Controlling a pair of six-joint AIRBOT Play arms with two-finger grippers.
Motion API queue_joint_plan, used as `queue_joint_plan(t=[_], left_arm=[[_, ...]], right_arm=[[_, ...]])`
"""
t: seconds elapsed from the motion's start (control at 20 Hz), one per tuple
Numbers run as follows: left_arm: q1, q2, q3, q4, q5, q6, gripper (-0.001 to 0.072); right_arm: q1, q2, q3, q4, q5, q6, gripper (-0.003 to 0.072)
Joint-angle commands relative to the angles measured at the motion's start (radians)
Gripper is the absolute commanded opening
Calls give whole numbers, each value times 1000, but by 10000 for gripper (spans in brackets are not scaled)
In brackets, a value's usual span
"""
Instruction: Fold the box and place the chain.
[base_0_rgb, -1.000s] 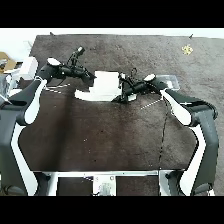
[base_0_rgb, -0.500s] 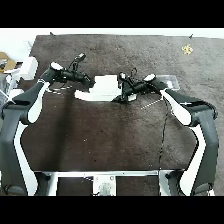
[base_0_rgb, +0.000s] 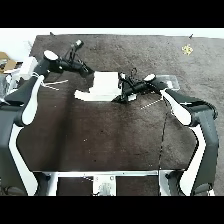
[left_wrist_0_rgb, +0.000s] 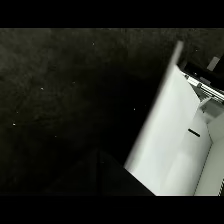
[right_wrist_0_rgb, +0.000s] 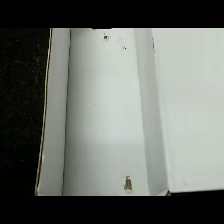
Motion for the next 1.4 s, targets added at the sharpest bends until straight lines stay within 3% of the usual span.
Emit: queue_joint_plan(t=[0.0, 0.15, 0.2, 0.25, 0.3, 0.55, 0.8, 1.35], left_arm=[[0, 106, 20, 145, -29, 0, 13], [0, 142, 19, 238, -135, 0, 14], [0, 140, 18, 255, -176, 5, 102], [0, 140, 8, 276, -206, 29, 395], [0, 140, -14, 299, -218, 76, 567], [-2, 139, -188, 347, -161, 358, 612], [-47, 139, -315, 441, -50, 397, 611], [-125, 105, -332, 417, 73, 429, 611]], right_arm=[[-1, 0, 0, 1, 0, 2, 367], [-1, 0, -1, 1, 0, 3, 367], [-1, 0, 0, 1, 0, 3, 367], [-1, 0, 0, 1, 0, 3, 367], [-1, 0, 0, 1, 0, 3, 367], [-1, 0, 0, 1, 0, 3, 367], [-1, 0, 0, 1, 1, 3, 367], [-1, 0, 0, 1, 0, 3, 367]])
